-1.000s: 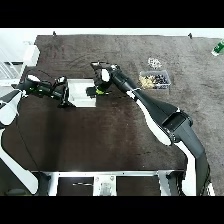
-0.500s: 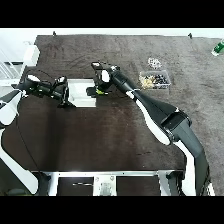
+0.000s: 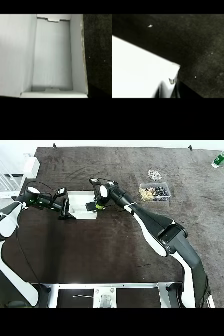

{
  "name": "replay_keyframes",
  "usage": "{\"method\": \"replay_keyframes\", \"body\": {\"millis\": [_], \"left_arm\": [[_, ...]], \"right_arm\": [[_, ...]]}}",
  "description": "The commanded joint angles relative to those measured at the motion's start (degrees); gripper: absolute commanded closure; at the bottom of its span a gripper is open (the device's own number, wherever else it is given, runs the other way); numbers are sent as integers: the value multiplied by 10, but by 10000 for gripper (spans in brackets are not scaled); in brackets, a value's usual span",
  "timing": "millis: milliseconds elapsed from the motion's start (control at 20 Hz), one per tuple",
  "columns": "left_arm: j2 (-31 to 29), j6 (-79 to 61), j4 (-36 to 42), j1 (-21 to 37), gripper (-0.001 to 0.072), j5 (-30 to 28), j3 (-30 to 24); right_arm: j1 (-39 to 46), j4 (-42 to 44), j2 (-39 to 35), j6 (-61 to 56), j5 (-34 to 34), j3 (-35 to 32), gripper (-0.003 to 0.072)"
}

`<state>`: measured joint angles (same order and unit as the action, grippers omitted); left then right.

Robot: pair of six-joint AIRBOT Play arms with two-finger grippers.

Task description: Fold the box and place the chain.

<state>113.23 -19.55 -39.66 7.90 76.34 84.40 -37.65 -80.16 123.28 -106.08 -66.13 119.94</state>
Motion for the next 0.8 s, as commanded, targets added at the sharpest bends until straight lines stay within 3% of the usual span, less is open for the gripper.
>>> {"method": "replay_keyframes", "body": {"millis": [0, 100, 150, 200, 250, 400, 750], "left_arm": [[0, -3, 12, 0, 183, -4, 0], [0, -3, 12, 0, 182, -4, 0], [0, -3, 12, 0, 182, -4, 0], [0, -3, 12, 0, 183, -4, 0], [0, -3, 12, 0, 182, -4, 0], [0, -3, 12, 0, 182, -4, 0], [0, -3, 12, 0, 182, -5, 0]], "right_arm": [[-9, 6, 2, 29, 8, 0, 657], [-13, 7, 2, 37, 10, 0, 672], [-13, 7, 2, 37, 10, 0, 638], [-12, 7, 0, 37, 9, 0, 488], [-7, 7, -1, 37, 4, 0, 402], [12, 10, -14, 19, -21, 0, 234], [26, 17, -75, 67, -68, 0, 235]]}}
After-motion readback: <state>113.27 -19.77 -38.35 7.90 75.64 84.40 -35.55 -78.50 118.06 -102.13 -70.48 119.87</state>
